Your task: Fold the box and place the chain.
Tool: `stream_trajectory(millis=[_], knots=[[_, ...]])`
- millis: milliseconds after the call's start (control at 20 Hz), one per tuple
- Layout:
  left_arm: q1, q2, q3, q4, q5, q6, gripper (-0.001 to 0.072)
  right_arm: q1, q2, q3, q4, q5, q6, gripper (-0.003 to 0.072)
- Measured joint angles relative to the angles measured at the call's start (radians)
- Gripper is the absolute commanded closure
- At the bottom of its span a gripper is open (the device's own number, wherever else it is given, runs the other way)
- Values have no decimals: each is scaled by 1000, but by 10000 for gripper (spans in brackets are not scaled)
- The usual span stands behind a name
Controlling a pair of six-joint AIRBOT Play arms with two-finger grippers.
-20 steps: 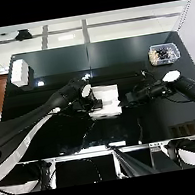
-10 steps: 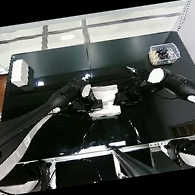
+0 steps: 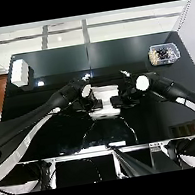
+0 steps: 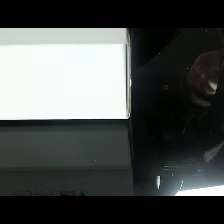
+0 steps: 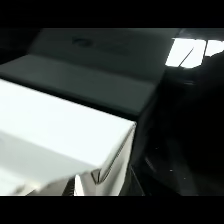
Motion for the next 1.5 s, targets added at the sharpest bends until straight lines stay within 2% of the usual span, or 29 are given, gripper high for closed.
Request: stream_trajectory(millis=[250,350,500,550,600,650,800,900,1200,1250,1300,1500], knots=[[0,0,0,0,1,0,682,69,-47,85,-167,70,196,332],[0,0,0,1,0,0,682,101,-73,119,-232,106,271,429],[0,0,0,0,2,0,682,143,-100,145,-312,150,363,430],[0,0,0,0,3,0,682,152,-105,150,-328,155,383,450],[0,0,0,1,5,0,682,159,-108,152,-340,159,396,596],[0,0,0,-2,8,0,682,164,-110,155,-346,160,409,670],[0,0,0,-2,5,-3,682,172,-114,158,-365,168,436,669],[0,0,0,0,5,0,682,174,-116,159,-369,172,443,539],[0,0,0,2,4,1,682,176,-125,159,-374,175,454,545],[0,0,0,2,4,1,682,177,-128,159,-373,175,454,648],[0,0,0,-1,5,1,682,177,-131,159,-369,173,454,671],[0,0,0,-2,4,0,682,177,-136,159,-368,178,454,661]])
